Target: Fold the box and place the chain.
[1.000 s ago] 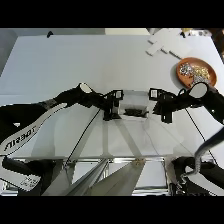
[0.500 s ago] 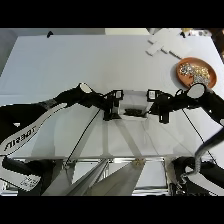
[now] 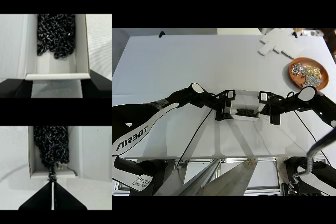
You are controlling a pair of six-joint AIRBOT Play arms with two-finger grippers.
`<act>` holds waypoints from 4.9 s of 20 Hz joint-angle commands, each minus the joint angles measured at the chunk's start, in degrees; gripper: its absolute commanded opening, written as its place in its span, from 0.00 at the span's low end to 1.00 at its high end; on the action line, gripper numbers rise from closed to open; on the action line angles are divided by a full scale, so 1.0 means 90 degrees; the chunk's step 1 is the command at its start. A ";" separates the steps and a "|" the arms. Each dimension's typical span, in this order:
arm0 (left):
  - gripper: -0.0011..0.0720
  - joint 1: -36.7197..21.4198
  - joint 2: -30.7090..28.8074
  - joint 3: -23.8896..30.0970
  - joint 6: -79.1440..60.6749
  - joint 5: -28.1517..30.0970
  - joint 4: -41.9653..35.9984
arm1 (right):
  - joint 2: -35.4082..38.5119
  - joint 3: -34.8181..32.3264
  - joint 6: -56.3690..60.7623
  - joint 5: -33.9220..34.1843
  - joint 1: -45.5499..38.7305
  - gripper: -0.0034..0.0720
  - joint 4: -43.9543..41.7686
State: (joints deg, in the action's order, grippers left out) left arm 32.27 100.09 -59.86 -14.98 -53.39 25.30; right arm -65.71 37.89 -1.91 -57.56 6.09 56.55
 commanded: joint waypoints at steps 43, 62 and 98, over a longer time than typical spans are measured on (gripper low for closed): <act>0.20 -0.0005 -0.0005 0.0000 0.0000 0.0002 0.0000 | -0.1263 0.2399 0.2880 -0.0233 0.0738 0.06 -0.0780; 0.20 -0.0005 -0.0005 0.0000 0.0000 0.0000 0.0000 | -0.0041 0.0947 0.1972 -0.0702 0.0848 0.44 -0.0908; 0.20 -0.0005 -0.0005 0.0000 0.0000 0.0000 0.0000 | 0.0330 0.0335 0.2208 0.0867 0.1103 0.19 -0.0313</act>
State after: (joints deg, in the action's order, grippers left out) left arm 32.23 100.09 -59.88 -14.83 -53.17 25.19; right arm -62.76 41.08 17.96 -51.07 15.99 53.98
